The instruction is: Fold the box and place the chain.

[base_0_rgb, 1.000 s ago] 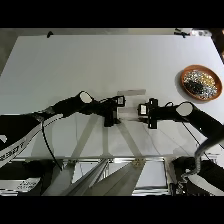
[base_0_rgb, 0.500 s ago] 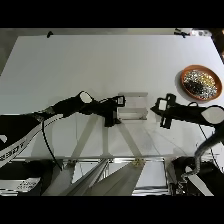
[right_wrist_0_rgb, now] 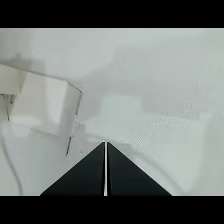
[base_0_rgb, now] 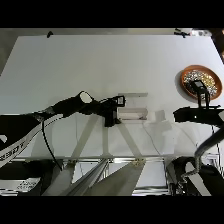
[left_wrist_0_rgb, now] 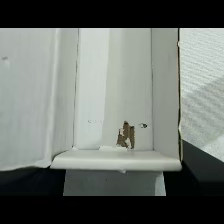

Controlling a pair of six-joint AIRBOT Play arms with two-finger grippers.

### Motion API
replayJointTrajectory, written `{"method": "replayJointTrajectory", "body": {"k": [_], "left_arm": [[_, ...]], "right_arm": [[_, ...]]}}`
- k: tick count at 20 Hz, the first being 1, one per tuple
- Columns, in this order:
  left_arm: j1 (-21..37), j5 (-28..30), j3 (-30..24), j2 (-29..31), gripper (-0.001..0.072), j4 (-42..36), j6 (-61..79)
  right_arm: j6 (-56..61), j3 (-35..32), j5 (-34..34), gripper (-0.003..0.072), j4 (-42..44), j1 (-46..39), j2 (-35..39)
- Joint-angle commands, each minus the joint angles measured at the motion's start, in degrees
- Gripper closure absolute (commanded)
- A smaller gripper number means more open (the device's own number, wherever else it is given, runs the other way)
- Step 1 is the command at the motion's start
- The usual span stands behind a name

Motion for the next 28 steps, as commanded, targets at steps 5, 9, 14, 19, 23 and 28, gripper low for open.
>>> {"method": "replayJointTrajectory", "body": {"k": [5,9,14,19,23,28], "left_arm": [[0.02,0.0,-0.02,0.02,0.0437,0.02,0.0],[0.02,0.02,-0.02,0.04,0.0437,0.02,0.0],[0.02,0.0,-0.02,0.02,0.0437,0.02,0.0],[0.02,0.0,-0.02,0.02,0.0437,0.02,0.0],[0.02,0.0,-0.02,0.02,0.0437,0.02,0.0],[0.02,0.0,-0.02,0.02,0.0437,0.02,0.0]], "right_arm": [[0.28,0.02,0.52,0.0678,10.95,2.19,-17.77],[-1.7,0.02,-1.18,0.0678,13.81,4.33,-19.82],[-5.16,0.02,-0.52,0.0678,17.79,4.37,-19.82],[-12.33,0.04,4.15,0.0678,28.3,4.37,-19.76],[-12.39,1.84,7.87,0.0574,29.44,4.37,-19.67],[-12.39,4.11,9.88,0.0383,30.03,5.79,-19.63]]}}
